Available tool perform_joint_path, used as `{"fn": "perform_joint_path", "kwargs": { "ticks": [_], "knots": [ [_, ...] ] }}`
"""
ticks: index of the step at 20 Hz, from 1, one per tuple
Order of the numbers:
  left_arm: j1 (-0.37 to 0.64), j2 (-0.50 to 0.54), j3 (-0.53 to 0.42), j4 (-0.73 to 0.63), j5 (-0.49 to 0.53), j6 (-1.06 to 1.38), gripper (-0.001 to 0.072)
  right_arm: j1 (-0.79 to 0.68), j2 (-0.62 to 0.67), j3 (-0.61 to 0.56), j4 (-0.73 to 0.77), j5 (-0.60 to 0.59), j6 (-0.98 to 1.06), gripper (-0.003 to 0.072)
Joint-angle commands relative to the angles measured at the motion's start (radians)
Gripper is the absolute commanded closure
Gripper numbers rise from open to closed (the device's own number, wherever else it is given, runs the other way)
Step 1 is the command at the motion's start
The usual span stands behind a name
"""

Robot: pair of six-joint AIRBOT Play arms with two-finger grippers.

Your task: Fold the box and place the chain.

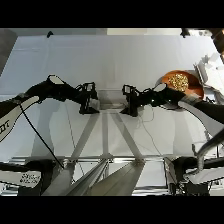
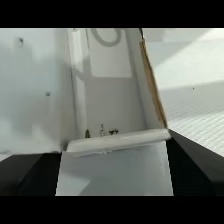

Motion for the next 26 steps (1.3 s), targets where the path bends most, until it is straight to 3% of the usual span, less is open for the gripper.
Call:
{"fn": "perform_joint_path", "kwargs": {
  "ticks": [1, 12, 13, 15, 16, 26],
  "knots": [
    [-0.012, -0.002, 0.0, 0.003, 0.05, 0.0, 0.0005, 0.001, 0.0, 0.0, -0.002, 0.002, -0.001, 0.0356],
    [-0.088, -0.058, 0.002, -0.002, 0.181, -0.059, 0.0008, 0.0, 0.0, 0.0, -0.002, 0.002, -0.001, 0.0356],
    [-0.088, -0.058, 0.002, -0.002, 0.18, -0.059, 0.0036, 0.0, 0.0, 0.0, -0.002, 0.002, -0.001, 0.0356],
    [-0.089, -0.058, 0.002, -0.002, 0.18, -0.059, 0.0403, 0.0, 0.0, 0.0, -0.002, 0.002, -0.001, 0.0356],
    [-0.089, -0.058, 0.003, -0.002, 0.18, -0.059, 0.0524, 0.0, 0.0, 0.0, -0.002, 0.002, -0.001, 0.0356],
    [-0.089, -0.058, 0.003, -0.002, 0.18, -0.059, 0.0551, 0.0, 0.0, 0.0, -0.002, 0.002, -0.001, 0.0356]
  ]
}}
